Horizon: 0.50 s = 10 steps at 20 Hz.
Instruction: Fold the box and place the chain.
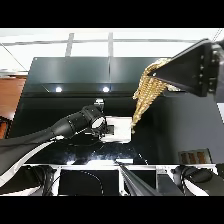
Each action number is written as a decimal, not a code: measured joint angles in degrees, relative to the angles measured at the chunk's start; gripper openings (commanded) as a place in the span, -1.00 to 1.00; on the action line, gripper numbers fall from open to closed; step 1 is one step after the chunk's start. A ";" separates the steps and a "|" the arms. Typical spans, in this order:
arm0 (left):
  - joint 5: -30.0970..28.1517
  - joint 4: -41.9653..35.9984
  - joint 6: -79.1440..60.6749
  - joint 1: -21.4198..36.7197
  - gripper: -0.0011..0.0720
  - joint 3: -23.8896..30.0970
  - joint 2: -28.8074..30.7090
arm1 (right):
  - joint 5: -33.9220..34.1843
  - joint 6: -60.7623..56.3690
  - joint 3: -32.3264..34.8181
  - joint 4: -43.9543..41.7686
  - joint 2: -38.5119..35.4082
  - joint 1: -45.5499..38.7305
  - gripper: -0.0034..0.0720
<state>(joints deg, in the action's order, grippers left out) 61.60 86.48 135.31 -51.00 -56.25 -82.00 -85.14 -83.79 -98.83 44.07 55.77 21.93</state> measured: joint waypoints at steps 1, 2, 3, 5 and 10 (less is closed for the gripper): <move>0.00 0.00 0.00 0.00 -0.90 0.00 0.00 | 0.20 -0.02 0.07 0.22 0.28 0.17 -0.81; 0.00 0.00 0.00 0.00 -0.90 0.00 0.00 | 0.20 -0.02 0.37 0.46 0.50 0.31 -0.81; 0.00 0.00 0.00 0.00 -0.90 0.00 0.00 | 0.35 -0.02 0.96 0.70 0.66 0.42 -0.81; 0.00 0.00 0.00 0.00 -0.90 0.00 0.00 | 0.39 -0.02 3.28 1.01 0.85 0.63 -0.81; 0.00 0.00 0.00 0.00 -0.90 0.00 0.00 | 0.24 0.00 12.83 4.13 1.05 1.68 -0.81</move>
<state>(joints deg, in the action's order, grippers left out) 61.60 86.48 135.31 -51.00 -56.25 -82.00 -84.90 -83.79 -86.00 48.21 56.82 23.62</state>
